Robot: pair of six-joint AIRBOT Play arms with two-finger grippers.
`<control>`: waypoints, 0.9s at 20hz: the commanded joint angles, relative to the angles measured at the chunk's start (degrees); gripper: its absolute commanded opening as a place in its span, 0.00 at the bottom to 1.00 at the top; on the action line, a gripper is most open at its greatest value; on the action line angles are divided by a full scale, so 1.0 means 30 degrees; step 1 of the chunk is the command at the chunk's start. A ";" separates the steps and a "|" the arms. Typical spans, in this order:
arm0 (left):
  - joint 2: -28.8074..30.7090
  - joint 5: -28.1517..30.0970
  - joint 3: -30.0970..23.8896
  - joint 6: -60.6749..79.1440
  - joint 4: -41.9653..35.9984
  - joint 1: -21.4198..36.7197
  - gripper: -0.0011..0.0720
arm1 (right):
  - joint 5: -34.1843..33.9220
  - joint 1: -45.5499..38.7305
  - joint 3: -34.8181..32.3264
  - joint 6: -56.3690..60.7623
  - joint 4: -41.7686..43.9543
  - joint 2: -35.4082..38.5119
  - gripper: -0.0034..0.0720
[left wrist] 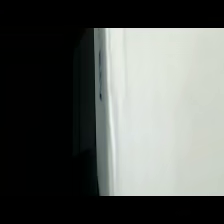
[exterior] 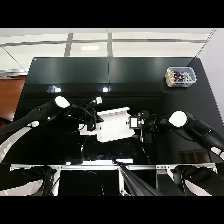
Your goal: Fold the box and place the chain.
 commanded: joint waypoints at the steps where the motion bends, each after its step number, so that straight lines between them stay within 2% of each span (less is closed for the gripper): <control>1: -0.0015 -0.0022 0.0000 0.0015 0.0000 -0.0015 0.05 | 0.0699 0.0576 0.0007 -0.0087 -0.0546 -0.0335 0.97; 4: -0.0015 -0.0022 0.0000 0.0015 0.0000 -0.0015 0.05 | -0.1370 0.1486 -0.0160 -0.0087 0.0386 -0.1253 0.97; 6: -0.0015 -0.0029 0.0000 0.0007 0.0000 -0.0015 0.05 | -0.1982 0.1712 -0.0160 -0.0095 0.0401 -0.1880 0.97; 11: -0.0015 -0.0015 0.0000 0.0015 0.0000 -0.0015 0.05 | -0.3337 0.1027 0.0466 -0.0087 0.0918 -0.1253 0.97; 15: -0.0015 -0.0029 0.0000 0.0015 0.0000 -0.0015 0.05 | -0.3519 0.0124 0.1049 -0.0146 0.1180 -0.1253 0.97; 18: -0.0015 -0.0029 0.0000 0.0015 0.0000 -0.0015 0.05 | -0.3577 -0.0051 0.1100 -0.2135 0.3286 -0.1275 0.97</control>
